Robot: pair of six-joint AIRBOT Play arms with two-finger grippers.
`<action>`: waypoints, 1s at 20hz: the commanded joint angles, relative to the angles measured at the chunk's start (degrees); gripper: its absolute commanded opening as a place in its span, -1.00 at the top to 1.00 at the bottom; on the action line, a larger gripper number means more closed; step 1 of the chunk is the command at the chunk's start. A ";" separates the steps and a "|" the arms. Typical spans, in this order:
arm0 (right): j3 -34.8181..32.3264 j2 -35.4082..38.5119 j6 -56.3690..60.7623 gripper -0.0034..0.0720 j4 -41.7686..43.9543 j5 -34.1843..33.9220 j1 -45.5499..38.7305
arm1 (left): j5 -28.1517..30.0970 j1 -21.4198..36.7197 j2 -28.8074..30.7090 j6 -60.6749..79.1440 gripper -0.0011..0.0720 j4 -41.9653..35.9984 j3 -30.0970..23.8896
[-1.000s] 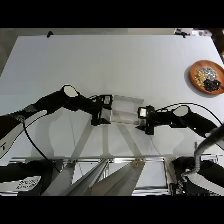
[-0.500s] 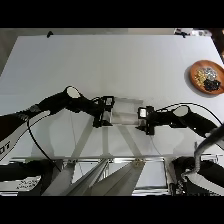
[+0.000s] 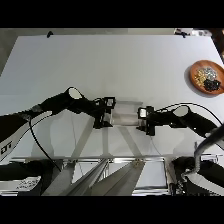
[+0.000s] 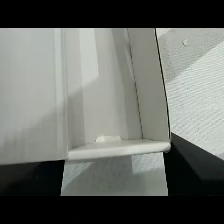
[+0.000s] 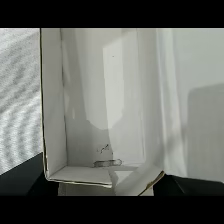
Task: Fold the box and place the chain.
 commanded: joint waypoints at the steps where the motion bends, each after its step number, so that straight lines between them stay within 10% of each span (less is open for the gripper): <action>1: 0.00 0.00 0.07 -0.37 0.07 -0.09 0.04 | 0.42 -0.04 -0.31 -1.55 -0.35 0.26 -0.07; 20: 0.00 0.00 0.07 -0.37 0.07 -0.09 0.04 | 0.35 -1.44 -0.33 -3.74 -0.41 0.42 -1.42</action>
